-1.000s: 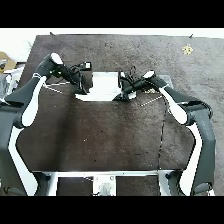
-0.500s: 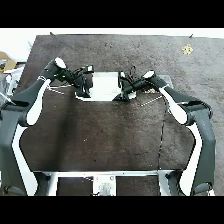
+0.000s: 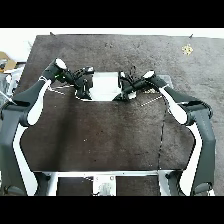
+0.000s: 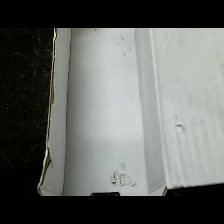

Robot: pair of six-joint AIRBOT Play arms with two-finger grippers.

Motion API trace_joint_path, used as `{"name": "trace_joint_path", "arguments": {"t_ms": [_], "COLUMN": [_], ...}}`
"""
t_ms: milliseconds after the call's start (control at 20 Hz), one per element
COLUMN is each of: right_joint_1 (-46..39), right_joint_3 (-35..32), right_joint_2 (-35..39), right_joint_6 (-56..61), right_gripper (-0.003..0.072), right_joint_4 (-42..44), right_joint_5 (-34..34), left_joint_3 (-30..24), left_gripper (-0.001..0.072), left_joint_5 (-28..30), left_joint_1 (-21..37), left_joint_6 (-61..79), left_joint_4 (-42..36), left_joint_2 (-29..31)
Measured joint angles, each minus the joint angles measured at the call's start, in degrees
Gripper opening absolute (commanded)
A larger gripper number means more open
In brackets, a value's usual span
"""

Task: Fold the box and place the chain.

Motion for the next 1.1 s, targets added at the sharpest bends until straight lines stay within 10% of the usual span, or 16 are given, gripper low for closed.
{"name": "trace_joint_path", "arguments": {"t_ms": [200,350,500,600,1100], "right_joint_1": [0.0,0.0,0.0,0.0,0.0], "right_joint_3": [0.0,0.0,0.0,0.0,-0.02], "right_joint_2": [0.0,0.0,0.0,0.0,0.0], "right_joint_6": [0.0,0.0,0.0,0.0,0.0], "right_gripper": [0.0437,0.0437,0.0437,0.0437,0.0437], "right_joint_4": [0.02,0.0,0.02,0.02,0.0], "right_joint_5": [0.0,0.0,0.0,0.0,0.0], "left_joint_3": [-0.02,0.0,-0.02,-0.02,-0.02], "left_gripper": [0.0596,0.0406,0.0403,0.0183,0.0174], "left_joint_5": [-0.04,0.46,0.9,1.14,2.01], "left_joint_1": [0.0,0.0,0.0,0.0,-1.51], "left_joint_6": [-0.22,-1.68,-2.54,-2.97,-3.02], "left_joint_4": [-0.26,-0.37,-0.37,-0.37,-2.8], "left_joint_2": [0.0,0.0,0.0,0.0,0.0]}}
